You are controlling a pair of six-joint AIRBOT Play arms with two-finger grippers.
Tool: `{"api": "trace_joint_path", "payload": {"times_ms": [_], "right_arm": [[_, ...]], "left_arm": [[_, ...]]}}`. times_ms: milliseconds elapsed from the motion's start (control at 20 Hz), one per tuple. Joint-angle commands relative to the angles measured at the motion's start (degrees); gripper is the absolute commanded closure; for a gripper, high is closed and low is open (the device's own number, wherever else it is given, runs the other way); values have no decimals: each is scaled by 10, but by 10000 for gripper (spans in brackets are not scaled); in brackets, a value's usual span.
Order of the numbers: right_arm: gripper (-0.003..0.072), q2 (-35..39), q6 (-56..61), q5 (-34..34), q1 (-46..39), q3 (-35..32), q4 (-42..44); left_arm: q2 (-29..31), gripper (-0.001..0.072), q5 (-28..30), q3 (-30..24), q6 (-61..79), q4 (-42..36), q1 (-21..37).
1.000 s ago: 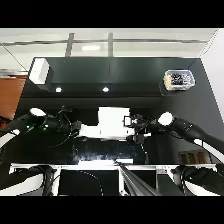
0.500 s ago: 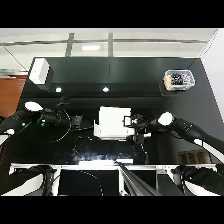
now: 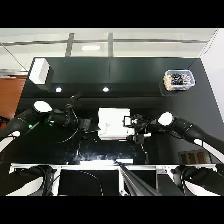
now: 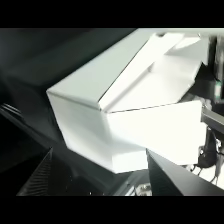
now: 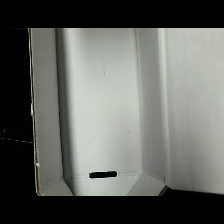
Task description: Fold the box and place the chain.
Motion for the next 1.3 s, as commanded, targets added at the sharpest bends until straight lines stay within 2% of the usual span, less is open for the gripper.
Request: {"api": "trace_joint_path", "payload": {"times_ms": [0, 150, 550, 800, 1100, 1150, 1200, 1250], "right_arm": [[441, 0, 0, 0, 0, 0, 0], [441, 0, 0, 0, 0, 0, 0], [442, 0, 0, 0, 0, 0, 0], [442, 0, 0, 0, 0, 0, 0], [442, 0, 0, 0, 0, 0, 0], [441, 0, 0, 0, 0, 0, 0], [442, 0, 0, 0, 0, 0, 0], [442, 0, 0, 0, 0, 0, 0]], "left_arm": [[0, 67, 52, 6, -61, 37, -43], [0, 67, 73, 27, -155, 139, -80], [-19, 97, 86, 92, -353, 285, -166], [-24, 100, 81, 127, -507, 414, -232], [-70, 104, -14, 176, -626, 499, -280], [-80, 132, -16, 180, -638, 498, -285], [-89, 231, -16, 183, -642, 498, -290], [-94, 262, -14, 184, -643, 499, -294]]}}
